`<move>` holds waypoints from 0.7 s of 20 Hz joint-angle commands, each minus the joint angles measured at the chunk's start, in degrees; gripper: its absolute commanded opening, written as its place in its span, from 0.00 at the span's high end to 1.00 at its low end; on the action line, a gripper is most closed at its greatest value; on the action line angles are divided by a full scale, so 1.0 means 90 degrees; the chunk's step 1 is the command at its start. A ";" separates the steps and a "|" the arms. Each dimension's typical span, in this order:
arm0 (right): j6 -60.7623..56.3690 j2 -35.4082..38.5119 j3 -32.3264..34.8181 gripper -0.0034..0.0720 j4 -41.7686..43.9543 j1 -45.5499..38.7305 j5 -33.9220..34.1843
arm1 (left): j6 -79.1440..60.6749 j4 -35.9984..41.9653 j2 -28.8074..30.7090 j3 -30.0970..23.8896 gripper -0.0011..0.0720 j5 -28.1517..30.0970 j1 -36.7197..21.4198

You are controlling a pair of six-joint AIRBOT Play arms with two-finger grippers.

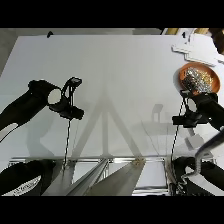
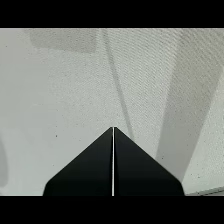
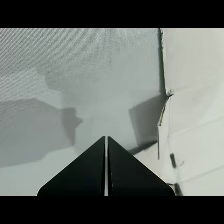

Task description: Fold the box and place the chain.

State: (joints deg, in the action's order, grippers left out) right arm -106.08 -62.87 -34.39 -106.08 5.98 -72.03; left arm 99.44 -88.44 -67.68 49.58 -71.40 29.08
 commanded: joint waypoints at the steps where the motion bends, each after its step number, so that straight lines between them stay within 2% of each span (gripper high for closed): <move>1: -0.0002 -0.0002 0.0002 0.93 0.0002 -0.0002 0.0000 | 0.0000 0.0000 0.0000 -0.0002 0.97 0.0000 -0.0005; 12: -0.0002 -0.0002 0.0002 0.93 0.0002 -0.0002 0.0002 | 0.0000 0.0000 0.0000 -0.0002 0.97 0.0000 -0.0005; 14: -0.0002 -0.0005 0.0002 0.93 0.0002 -0.0002 0.0206 | 0.0000 0.0000 0.0000 -0.0002 0.97 0.0000 -0.0005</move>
State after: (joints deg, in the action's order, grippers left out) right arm -106.08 -62.87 -34.39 -106.08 5.98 -71.75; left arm 99.44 -88.42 -67.68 49.58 -71.40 29.08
